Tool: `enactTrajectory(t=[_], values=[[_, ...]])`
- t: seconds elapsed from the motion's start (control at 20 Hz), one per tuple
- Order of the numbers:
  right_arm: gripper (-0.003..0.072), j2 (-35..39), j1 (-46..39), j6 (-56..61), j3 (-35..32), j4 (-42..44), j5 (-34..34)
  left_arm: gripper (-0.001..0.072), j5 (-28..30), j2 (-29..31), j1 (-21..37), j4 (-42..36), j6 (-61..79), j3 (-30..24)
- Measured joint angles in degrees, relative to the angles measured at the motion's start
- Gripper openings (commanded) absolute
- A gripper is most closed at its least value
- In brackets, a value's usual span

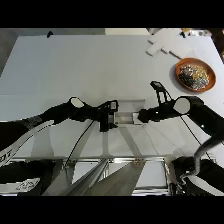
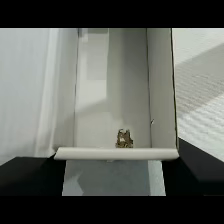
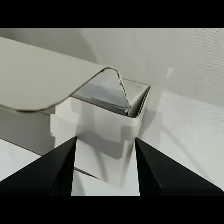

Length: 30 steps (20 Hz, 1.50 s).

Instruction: Fold the box and place the chain.

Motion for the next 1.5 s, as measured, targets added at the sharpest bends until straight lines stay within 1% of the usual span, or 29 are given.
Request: enactTrajectory(t=[0.25, 0.5, 0.85, 1.2, 1.5], values=[[0.0408, -1.8, 3.7, 9.9, 1.6, -7.1, 2.0, 0.0229, 0.0, 0.0, 0.0, 0.0, 0.0, 0.0], [0.0408, -2.9, 6.7, 16.3, 4.0, -10.5, 2.9, 0.0229, 0.0, 0.0, 0.0, 0.0, 0.0, 0.0], [0.0408, -8.0, 11.0, 20.7, 8.6, -13.0, 5.6, 0.0229, 0.0, 0.0, 0.0, 0.0, 0.0, 0.0], [0.0408, -9.7, 12.1, 26.3, 9.5, -17.1, 7.0, 0.0229, 0.0, 0.0, 0.0, 0.0, 0.0, 0.0], [0.0407, -12.2, 12.2, 28.5, 9.8, -19.2, 6.8, 0.0229, 0.0, 0.0, 0.0, 0.0, 0.0, 0.0]])
